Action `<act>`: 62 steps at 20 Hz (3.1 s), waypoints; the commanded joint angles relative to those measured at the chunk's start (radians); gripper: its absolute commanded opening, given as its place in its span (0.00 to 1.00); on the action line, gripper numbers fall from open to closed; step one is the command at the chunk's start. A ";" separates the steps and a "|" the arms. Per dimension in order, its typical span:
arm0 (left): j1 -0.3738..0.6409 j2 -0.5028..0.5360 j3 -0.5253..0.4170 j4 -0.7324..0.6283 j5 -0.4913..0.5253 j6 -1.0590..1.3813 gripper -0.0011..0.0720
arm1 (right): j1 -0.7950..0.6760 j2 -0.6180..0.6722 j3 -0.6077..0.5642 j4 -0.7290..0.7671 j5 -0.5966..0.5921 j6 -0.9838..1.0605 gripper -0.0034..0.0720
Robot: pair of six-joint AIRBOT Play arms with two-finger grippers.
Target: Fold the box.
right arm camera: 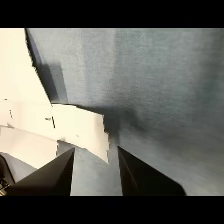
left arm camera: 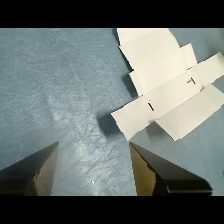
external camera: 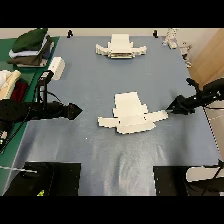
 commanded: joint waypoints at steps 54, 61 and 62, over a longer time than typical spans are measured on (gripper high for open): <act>0.001 -0.070 0.001 -0.008 -0.131 0.010 0.95 | 0.462 0.492 -0.556 0.151 0.348 0.131 0.39; 0.000 -0.075 0.001 -0.016 -0.168 0.057 0.96 | 0.462 0.409 -0.488 0.185 0.290 0.060 0.14; 0.000 -0.075 0.001 -0.015 -0.167 0.058 0.96 | 0.462 0.409 -0.488 0.189 0.291 0.045 0.06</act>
